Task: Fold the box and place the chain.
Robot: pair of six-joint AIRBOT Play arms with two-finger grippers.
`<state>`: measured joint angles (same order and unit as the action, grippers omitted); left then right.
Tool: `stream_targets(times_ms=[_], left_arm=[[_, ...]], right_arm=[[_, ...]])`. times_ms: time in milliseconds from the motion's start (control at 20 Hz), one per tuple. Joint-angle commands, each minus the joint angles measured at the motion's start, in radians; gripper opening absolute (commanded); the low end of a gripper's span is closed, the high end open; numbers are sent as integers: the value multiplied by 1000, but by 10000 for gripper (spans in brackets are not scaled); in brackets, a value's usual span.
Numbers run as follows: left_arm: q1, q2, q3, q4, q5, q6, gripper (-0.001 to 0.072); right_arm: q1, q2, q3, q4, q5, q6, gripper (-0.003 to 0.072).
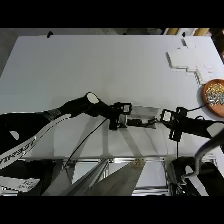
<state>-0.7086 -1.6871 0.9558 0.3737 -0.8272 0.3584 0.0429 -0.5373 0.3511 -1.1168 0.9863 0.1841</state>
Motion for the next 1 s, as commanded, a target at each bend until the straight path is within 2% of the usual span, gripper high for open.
stream_targets(times_ms=[0,150,300,600,650,700,800,950], left_arm=[[0,0,0,0,1,0,207],[0,0,0,0,0,0,207],[0,0,0,0,0,0,207],[0,0,0,0,0,0,207],[0,0,0,0,0,0,207],[0,0,0,0,0,0,207],[0,0,0,0,0,0,207],[0,0,0,0,0,0,207]], right_arm=[[1,56,1,304,24,-9,19],[9,51,1,558,7,-111,20],[95,27,1,632,-89,-133,20],[303,-154,1,492,-249,-133,22],[319,-191,1,459,-280,-133,74],[325,-214,1,426,-304,-132,158],[325,-212,14,354,-303,-132,182],[325,-166,107,154,-218,-43,181]])
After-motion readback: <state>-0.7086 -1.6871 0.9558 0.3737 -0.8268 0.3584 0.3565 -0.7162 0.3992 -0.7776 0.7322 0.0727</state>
